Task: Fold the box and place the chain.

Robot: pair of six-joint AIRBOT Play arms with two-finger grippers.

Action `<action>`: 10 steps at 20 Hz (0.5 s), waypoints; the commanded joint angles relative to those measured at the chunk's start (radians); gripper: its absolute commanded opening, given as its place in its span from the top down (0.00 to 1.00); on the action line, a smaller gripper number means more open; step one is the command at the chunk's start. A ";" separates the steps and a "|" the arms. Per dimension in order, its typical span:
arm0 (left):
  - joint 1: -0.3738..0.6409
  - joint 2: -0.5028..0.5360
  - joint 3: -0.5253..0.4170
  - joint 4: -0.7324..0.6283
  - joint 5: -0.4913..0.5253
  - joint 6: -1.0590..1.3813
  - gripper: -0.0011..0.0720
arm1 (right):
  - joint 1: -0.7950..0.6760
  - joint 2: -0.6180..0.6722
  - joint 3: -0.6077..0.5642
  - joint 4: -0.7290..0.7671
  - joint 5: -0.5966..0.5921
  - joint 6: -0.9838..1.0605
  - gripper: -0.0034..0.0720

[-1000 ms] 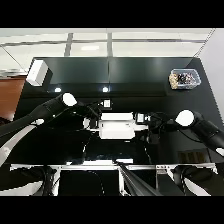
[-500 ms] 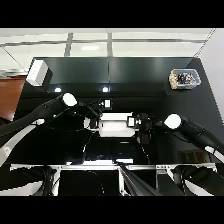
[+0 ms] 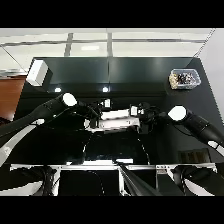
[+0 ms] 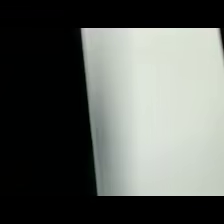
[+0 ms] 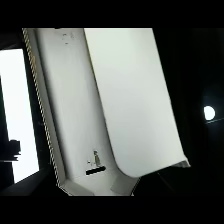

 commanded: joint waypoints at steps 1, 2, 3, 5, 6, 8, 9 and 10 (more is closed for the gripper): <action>-0.001 0.000 0.000 0.000 -0.004 0.002 0.95 | -0.041 -0.005 0.005 0.071 0.002 -0.085 0.05; -0.001 0.000 0.000 0.000 -0.004 0.002 0.95 | -0.054 -0.012 0.005 0.103 0.012 -0.102 0.05; -0.001 0.000 0.000 0.000 -0.004 0.002 0.95 | -0.060 -0.023 0.005 0.134 0.032 -0.139 0.05; -0.001 0.000 0.000 0.000 -0.004 0.002 0.95 | -0.058 -0.050 0.005 0.206 0.095 -0.227 0.05; -0.001 0.000 0.000 0.000 -0.004 0.002 0.95 | -0.055 -0.066 0.005 0.221 0.126 -0.233 0.04; -0.001 0.000 0.000 0.000 -0.004 0.002 0.95 | -0.047 -0.095 0.003 0.200 0.130 -0.233 0.05; -0.001 0.000 0.000 0.000 -0.004 0.002 0.95 | -0.046 -0.109 0.003 0.197 0.130 -0.236 0.05; -0.001 0.000 0.000 0.000 -0.004 0.002 0.95 | -0.046 -0.123 0.003 0.189 0.127 -0.236 0.05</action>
